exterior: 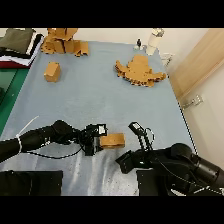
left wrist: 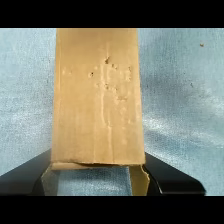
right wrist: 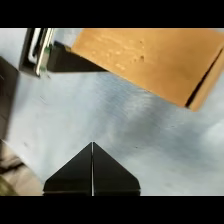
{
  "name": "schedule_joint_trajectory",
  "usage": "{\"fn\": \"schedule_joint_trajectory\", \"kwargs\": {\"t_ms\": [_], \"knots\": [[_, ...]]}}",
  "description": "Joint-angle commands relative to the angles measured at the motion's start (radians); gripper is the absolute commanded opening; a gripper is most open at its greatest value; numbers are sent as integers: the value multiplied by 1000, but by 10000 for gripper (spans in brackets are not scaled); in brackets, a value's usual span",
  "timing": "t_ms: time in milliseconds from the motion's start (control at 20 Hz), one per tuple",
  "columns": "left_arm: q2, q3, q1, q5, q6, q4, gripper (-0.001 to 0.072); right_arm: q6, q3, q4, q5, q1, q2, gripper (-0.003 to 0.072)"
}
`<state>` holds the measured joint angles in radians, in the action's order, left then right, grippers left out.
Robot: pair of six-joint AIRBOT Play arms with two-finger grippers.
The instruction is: Fold the box.
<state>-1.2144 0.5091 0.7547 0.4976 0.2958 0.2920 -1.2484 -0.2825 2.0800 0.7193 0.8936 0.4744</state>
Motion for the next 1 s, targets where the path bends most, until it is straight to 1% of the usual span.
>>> {"fn": "schedule_joint_trajectory", "kwargs": {"t_ms": [0,50,150,250,450,750,950], "knots": [[1,1,0,0,0,0,503,144,89,203,-430,-1,-10,-1],[1,1,0,0,0,0,503,158,89,202,-513,-1,-5,0],[1,1,0,0,0,0,503,222,89,182,-591,-11,18,0],[1,1,0,0,0,0,503,232,89,175,-591,-27,58,-1],[1,1,0,0,0,0,503,231,89,175,-576,-16,115,-1],[1,1,0,0,0,0,503,227,89,163,-511,-13,178,0],[1,1,0,0,0,0,503,227,89,138,-510,-13,250,-1]]}}
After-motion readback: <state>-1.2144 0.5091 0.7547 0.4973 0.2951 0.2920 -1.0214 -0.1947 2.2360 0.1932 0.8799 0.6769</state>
